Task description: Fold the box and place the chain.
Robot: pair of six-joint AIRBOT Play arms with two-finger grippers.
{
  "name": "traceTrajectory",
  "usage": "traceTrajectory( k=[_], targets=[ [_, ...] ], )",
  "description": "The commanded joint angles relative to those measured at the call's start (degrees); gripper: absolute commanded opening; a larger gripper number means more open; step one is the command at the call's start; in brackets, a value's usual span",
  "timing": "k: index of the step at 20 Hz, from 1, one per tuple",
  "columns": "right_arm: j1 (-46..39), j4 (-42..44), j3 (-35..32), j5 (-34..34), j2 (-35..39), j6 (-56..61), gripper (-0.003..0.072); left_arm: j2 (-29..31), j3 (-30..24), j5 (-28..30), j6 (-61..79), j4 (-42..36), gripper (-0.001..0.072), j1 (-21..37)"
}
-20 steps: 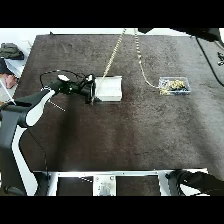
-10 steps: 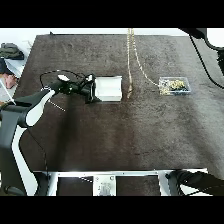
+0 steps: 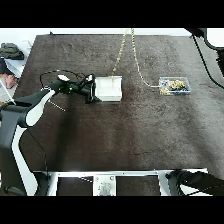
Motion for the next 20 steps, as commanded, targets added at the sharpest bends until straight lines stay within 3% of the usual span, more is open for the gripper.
traceTrajectory(
  k=[1, 6, 10, 14, 15, 16, 17, 18, 20],
  targets=[
    [0.63, 0.00, 0.04, 0.44, -0.35, -0.04, -0.0014, 0.00, 0.00, 0.00, 0.00, 0.02, 0.0410, 0.07],
    [0.94, -0.22, -0.02, 7.28, -3.43, -0.22, -0.0014, 0.00, 0.00, 0.02, 0.00, 0.02, 0.0410, 0.07],
    [0.94, -0.26, -1.33, 22.43, -7.52, 0.02, -0.0014, 0.00, 0.00, 0.00, 0.00, 0.02, 0.0409, 0.07],
    [0.94, -0.15, -9.68, 23.74, -10.71, 0.15, -0.0013, 0.00, 0.00, 0.00, 0.00, 0.02, 0.0409, 0.07],
    [0.92, -0.24, -11.32, 23.67, -11.21, 1.07, 0.0019, 0.00, 0.00, 0.00, 0.00, 0.02, 0.0409, 0.07],
    [0.76, -0.66, -12.70, 23.69, -11.34, 1.73, 0.0258, 0.00, 0.00, 0.00, 0.00, 0.02, 0.0410, 0.07],
    [0.42, -2.78, -13.60, 24.17, -11.08, 1.73, 0.0409, 0.00, 0.00, 0.02, 0.00, 0.02, 0.0409, 0.07],
    [-0.17, -5.75, -13.79, 25.68, -10.56, 1.81, 0.0339, 0.00, 0.00, 0.02, 0.00, 0.02, 0.0410, 0.07],
    [-3.32, -8.92, -13.84, 29.42, -8.55, 5.14, 0.0321, 0.00, 0.00, 0.00, 0.00, 0.02, 0.0410, 0.07]
  ],
)
